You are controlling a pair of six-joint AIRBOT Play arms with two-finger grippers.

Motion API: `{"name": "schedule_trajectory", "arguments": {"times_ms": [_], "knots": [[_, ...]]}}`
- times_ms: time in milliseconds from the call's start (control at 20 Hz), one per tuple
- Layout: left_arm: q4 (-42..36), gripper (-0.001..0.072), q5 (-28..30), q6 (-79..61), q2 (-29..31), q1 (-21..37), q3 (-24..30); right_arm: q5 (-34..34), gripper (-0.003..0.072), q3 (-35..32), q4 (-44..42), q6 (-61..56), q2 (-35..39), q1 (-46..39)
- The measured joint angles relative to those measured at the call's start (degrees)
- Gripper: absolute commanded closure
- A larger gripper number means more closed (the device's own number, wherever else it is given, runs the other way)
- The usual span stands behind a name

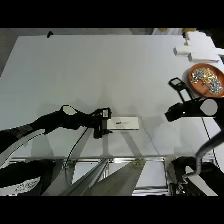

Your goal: Fold the box and place the chain.

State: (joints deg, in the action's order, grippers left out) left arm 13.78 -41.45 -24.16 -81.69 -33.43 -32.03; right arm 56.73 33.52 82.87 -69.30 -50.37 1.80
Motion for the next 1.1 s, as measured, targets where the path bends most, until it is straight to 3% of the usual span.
{"name": "schedule_trajectory", "arguments": {"times_ms": [350, 1100], "knots": [[0.0, 0.0573, -0.24, 0.0, 0.0, 0.0, 0.0, 0.24, 0.0669, 0.0, 3.06, -11.39, -0.94, -6.6], [0.07, 0.0573, -0.92, 0.17, 0.0, 0.0, 0.0, -0.39, 0.0669, 0.0, 1.09, -13.18, -1.01, -7.3]]}}
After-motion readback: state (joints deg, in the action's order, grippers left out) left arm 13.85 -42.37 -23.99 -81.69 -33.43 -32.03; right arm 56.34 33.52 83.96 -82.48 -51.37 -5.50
